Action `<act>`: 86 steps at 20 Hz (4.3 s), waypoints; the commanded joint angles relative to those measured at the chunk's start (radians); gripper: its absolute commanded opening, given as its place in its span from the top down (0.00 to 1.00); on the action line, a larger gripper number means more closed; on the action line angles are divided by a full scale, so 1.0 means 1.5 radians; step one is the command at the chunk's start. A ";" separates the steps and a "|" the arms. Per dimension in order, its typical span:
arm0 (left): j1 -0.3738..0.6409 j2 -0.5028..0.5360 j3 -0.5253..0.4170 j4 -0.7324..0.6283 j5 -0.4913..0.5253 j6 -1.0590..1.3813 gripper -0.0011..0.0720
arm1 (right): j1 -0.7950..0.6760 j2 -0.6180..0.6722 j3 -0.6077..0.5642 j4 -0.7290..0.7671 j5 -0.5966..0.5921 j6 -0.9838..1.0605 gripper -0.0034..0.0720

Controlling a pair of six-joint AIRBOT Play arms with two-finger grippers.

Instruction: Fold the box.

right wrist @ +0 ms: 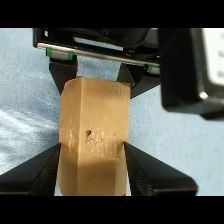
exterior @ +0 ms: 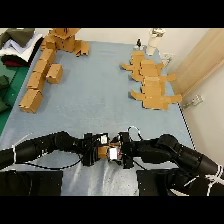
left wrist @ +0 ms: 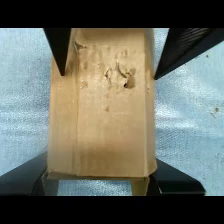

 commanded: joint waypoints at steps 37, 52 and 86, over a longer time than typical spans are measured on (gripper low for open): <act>0.001 0.000 0.000 0.000 0.000 0.000 0.42 | 0.227 0.102 0.001 -0.321 0.005 0.434 0.22; 0.001 0.000 0.000 0.000 0.000 0.000 0.42 | 0.228 0.115 0.000 -0.444 0.012 0.554 0.22; 0.001 0.000 0.000 0.000 0.000 0.000 0.42 | 0.229 0.013 0.000 -0.427 0.027 0.547 0.25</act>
